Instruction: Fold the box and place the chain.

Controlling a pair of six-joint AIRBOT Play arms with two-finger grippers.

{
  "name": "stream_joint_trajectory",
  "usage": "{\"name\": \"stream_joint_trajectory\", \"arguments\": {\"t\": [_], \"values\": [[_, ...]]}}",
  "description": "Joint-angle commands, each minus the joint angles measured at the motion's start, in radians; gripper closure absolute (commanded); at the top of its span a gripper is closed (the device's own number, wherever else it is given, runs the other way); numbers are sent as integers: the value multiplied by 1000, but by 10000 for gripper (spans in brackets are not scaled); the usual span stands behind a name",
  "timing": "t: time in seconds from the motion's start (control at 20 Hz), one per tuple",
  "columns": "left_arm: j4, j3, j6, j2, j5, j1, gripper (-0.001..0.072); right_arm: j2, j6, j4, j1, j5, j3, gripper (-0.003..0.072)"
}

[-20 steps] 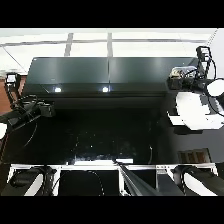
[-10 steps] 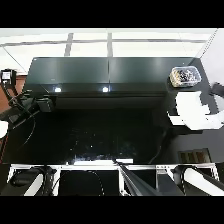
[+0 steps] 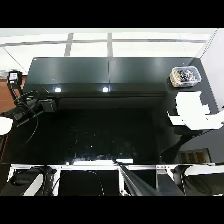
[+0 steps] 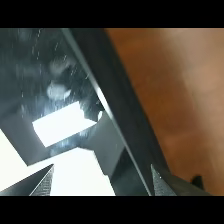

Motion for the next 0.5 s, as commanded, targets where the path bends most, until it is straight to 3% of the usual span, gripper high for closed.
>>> {"name": "stream_joint_trajectory", "arguments": {"t": [0.0, 0.05, 0.1, 0.15, 0.2, 0.25, 0.3, 0.45], "values": [[-40, 0, -3, -6, -5, 0, -1, -71, -135, -32, 5, 125, 59, -11], [-39, 0, -3, -8, -5, 0, -1, -71, -153, -10, 6, 119, 59, 125], [-37, 0, -2, -10, -4, 0, 0, -71, -153, 5, 8, 124, 56, 158], [-36, 0, -3, -13, -3, 1, -1, -71, -151, 8, 13, 143, 51, 240], [-37, 0, -3, -17, -4, 1, 0, -70, -142, 10, 16, 155, 43, 384], [-47, 0, -3, -18, -7, 0, -1, -68, -129, 11, 22, 165, 42, 599], [-62, 0, -3, -18, -7, 1, -1, -56, -125, 21, 31, 171, 41, 670], [-65, 0, -2, -18, -5, 2, -1, 65, -126, 146, 68, 133, -4, 670]]}}
